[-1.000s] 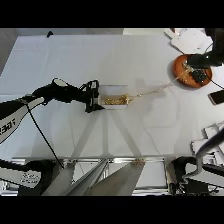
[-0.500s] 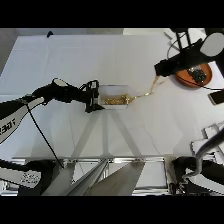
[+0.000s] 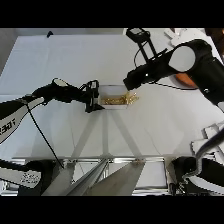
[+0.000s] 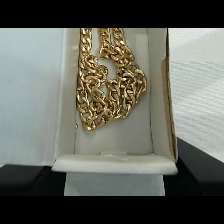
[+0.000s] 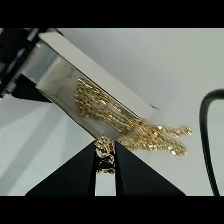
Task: Fold the box and place the chain.
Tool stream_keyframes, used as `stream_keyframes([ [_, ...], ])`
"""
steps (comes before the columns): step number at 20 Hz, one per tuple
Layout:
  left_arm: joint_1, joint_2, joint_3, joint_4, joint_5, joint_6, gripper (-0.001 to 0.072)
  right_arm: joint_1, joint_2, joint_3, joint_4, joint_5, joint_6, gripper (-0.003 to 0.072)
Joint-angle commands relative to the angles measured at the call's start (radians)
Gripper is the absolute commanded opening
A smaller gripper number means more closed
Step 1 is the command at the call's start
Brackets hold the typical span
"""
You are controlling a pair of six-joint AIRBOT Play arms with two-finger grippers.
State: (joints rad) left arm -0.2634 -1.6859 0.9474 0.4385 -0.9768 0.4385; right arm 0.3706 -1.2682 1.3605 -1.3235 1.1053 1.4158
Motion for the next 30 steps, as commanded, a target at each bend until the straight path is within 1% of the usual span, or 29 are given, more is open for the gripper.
stream_keyframes([
  [1, 0.0, 0.0, 0.0, 0.0, 0.0, 0.0, 0.0214, 0.058, -0.039, 0.001, 0.022, -0.1, -0.003, 0.0011],
  [4, 0.0, 0.0, 0.0, 0.0, 0.0, 0.0, 0.0214, 0.079, -0.104, 0.001, 0.021, -0.106, -0.002, 0.0012],
  [12, 0.0, 0.0, 0.0, 0.0, 0.0, 0.0, 0.0214, 0.089, -0.3, 0.0, -0.017, -0.046, 0.082, 0.0012],
  [13, 0.0, 0.0, 0.0, 0.0, 0.0, 0.0, 0.0214, 0.09, -0.32, 0.0, -0.016, -0.04, 0.087, 0.0021],
  [14, 0.0, 0.0, 0.0, 0.0, 0.0, 0.0, 0.0214, 0.089, -0.336, 0.0, -0.016, -0.039, 0.103, 0.0096],
  [15, 0.0, 0.0, 0.0, 0.0, 0.0, 0.0, 0.0214, 0.09, -0.345, 0.0, -0.015, -0.04, 0.105, 0.0131],
  [18, 0.0, 0.0, 0.0, 0.0, 0.0, 0.0, 0.0214, 0.089, -0.328, 0.0, -0.004, -0.031, 0.089, 0.0131],
  [19, 0.0, 0.0, 0.0, 0.0, 0.0, 0.0, 0.0214, 0.089, -0.309, 0.0, -0.004, -0.029, 0.064, 0.0136],
  [20, 0.0, 0.0, 0.0, 0.0, 0.0, 0.0, 0.0214, 0.085, -0.285, 0.0, -0.004, -0.026, 0.037, 0.0194],
  [21, 0.0, 0.0, 0.0, 0.0, 0.0, 0.0, 0.0214, 0.079, -0.261, 0.0, -0.003, -0.021, 0.013, 0.0315],
  [22, 0.0, 0.0, 0.0, 0.0, 0.0, 0.0, 0.0214, 0.073, -0.235, 0.0, -0.003, -0.005, -0.003, 0.0395],
  [25, 0.0, 0.0, 0.0, 0.0, 0.0, 0.0, 0.0214, 0.035, -0.162, 0.0, -0.004, 0.077, -0.134, 0.0395],
  [26, 0.0, 0.0, 0.0, 0.0, 0.0, 0.0, 0.0214, 0.011, -0.142, 0.0, -0.005, 0.104, -0.211, 0.0395],
  [28, 0.0, 0.0, 0.0, 0.0, 0.0, 0.0, 0.0214, -0.055, -0.119, 0.0, -0.005, 0.17, -0.438, 0.0395],
  [29, 0.0, 0.0, 0.0, 0.0, 0.0, 0.0, 0.0214, -0.095, -0.117, -0.004, -0.004, 0.185, -0.529, 0.0396],
  [30, 0.0, 0.0, 0.0, 0.0, 0.0, 0.0, 0.0214, -0.13, -0.118, -0.021, -0.004, 0.176, -0.607, 0.0398],
])
